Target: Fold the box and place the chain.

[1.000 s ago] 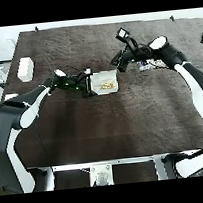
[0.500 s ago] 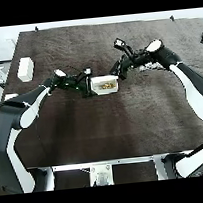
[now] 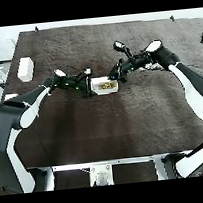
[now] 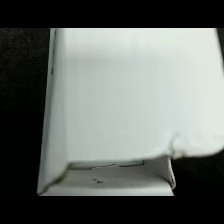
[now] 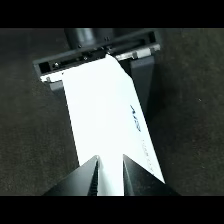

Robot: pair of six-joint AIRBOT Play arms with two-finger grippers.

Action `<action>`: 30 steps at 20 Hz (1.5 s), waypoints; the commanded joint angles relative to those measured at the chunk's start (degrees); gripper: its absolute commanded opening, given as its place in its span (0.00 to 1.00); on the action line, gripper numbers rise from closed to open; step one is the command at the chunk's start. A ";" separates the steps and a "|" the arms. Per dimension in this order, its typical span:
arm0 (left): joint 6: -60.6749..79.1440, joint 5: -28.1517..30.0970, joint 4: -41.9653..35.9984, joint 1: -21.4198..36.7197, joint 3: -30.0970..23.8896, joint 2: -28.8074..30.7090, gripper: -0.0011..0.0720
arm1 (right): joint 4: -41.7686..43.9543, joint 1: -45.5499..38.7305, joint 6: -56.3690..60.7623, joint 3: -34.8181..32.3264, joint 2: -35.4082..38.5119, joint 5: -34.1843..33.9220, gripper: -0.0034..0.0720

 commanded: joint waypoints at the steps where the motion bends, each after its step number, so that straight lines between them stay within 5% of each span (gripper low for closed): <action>1: 0.02 0.00 0.00 0.04 -0.02 0.02 0.74 | 1.18 0.13 -0.50 0.04 -0.98 0.61 0.31; 7: 0.02 -0.02 0.00 0.04 -0.02 0.02 0.74 | 1.53 2.14 -2.01 0.04 -1.46 0.68 0.34; 9: 0.02 0.00 0.00 0.04 -0.02 0.02 0.74 | 0.94 2.36 -2.01 0.02 -1.79 0.66 0.58; 10: 0.02 0.00 0.00 0.04 -0.02 0.02 0.74 | 0.13 2.36 -2.01 0.00 -2.05 0.68 0.61; 23: 0.02 0.00 0.00 0.04 -0.02 0.02 0.74 | -0.42 2.34 -5.05 0.02 -2.67 -0.61 0.39; 30: 0.02 0.00 0.00 0.04 -0.02 0.02 0.74 | -0.57 2.34 -5.01 0.02 -3.67 -2.27 0.55</action>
